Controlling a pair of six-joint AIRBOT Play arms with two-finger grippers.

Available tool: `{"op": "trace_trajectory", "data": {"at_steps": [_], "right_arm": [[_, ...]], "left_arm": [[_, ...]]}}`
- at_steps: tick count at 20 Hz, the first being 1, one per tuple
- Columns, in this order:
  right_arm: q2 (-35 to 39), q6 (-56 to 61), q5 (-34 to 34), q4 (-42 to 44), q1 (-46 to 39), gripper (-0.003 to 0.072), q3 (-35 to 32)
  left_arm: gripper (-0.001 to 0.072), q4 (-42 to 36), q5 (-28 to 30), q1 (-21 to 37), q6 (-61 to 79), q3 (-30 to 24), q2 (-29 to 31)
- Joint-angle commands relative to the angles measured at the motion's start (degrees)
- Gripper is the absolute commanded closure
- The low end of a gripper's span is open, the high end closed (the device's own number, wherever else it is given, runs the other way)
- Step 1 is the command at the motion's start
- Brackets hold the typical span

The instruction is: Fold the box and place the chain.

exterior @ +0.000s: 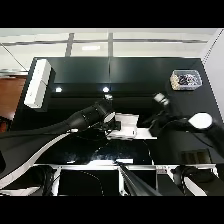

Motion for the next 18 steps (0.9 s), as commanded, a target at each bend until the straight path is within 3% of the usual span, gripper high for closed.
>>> {"op": "trace_trajectory", "data": {"at_steps": [1,4,8,13,18], "right_arm": [[4.5,26.1,7.5,-11.4,-15.5,0.0647,1.2],[2.5,36.3,8.5,-9.8,-26.9,0.0647,-1.4],[-5.3,37.1,11.8,-2.5,-28.2,0.0646,-6.5],[-13.0,32.3,14.2,3.2,-20.1,0.0646,-7.3],[-14.2,27.9,10.2,12.9,-12.0,0.0645,-7.2]], "left_arm": [[0.0680,0.2,-0.1,0.0,0.0,0.0,0.0],[0.0680,0.2,-0.1,0.0,0.0,0.0,0.0],[0.0680,0.2,-0.2,0.0,0.0,0.0,0.0],[0.0680,0.2,-0.2,0.0,0.0,0.0,0.0],[0.0680,0.2,-0.2,0.0,0.0,0.0,0.0]]}}
